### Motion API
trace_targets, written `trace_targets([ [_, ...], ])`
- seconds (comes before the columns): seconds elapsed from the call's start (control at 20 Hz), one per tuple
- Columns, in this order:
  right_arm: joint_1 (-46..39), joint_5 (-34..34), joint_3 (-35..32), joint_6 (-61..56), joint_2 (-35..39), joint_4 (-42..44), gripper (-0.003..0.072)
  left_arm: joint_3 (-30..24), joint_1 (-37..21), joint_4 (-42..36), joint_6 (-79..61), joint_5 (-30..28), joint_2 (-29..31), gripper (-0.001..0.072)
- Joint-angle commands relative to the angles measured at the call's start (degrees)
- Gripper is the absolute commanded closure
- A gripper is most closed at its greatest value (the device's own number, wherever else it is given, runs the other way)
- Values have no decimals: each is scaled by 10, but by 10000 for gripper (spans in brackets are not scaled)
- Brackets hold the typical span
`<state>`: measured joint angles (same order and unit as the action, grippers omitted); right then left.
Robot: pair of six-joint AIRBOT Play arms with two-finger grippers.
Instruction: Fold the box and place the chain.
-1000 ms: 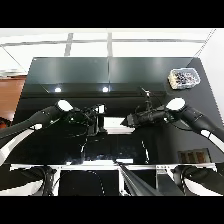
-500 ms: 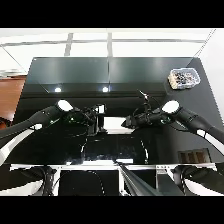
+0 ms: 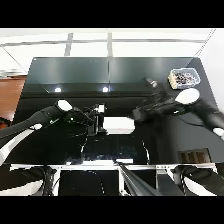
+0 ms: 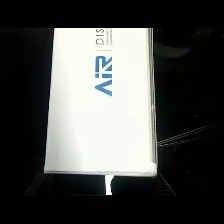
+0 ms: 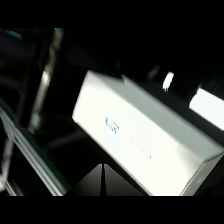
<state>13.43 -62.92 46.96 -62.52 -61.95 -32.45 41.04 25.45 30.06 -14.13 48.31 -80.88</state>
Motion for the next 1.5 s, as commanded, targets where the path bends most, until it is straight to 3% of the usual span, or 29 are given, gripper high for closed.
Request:
trace_targets([
  [0.0, -90, -70, 29, -8, 111, -21, 671, 1, 0, 10, 11, 3, 9, 298],
  [0.05, -118, -78, 29, -9, 137, -30, 671, 4, 0, 27, 11, 5, 17, 203],
  [0.1, -148, -90, 29, -14, 158, -42, 671, 9, -1, 48, 25, 8, 29, -11],
  [0.3, -224, -139, 29, -18, 182, -67, 671, 33, 0, 119, 93, 33, 89, -9],
  [0.45, -234, -134, 29, -17, 182, -73, 671, 50, 11, 86, 102, 47, 121, -9],
  [0.65, -234, -127, 29, -17, 182, -72, 671, 97, 60, 58, 145, -6, 72, -9],
  [0.95, -234, -129, 29, -17, 182, -80, 671, 154, 90, 57, 280, 19, -29, -7],
  [1.45, -235, -125, 29, -17, 182, -97, 671, 156, 104, 77, 274, 58, -44, -7],
])
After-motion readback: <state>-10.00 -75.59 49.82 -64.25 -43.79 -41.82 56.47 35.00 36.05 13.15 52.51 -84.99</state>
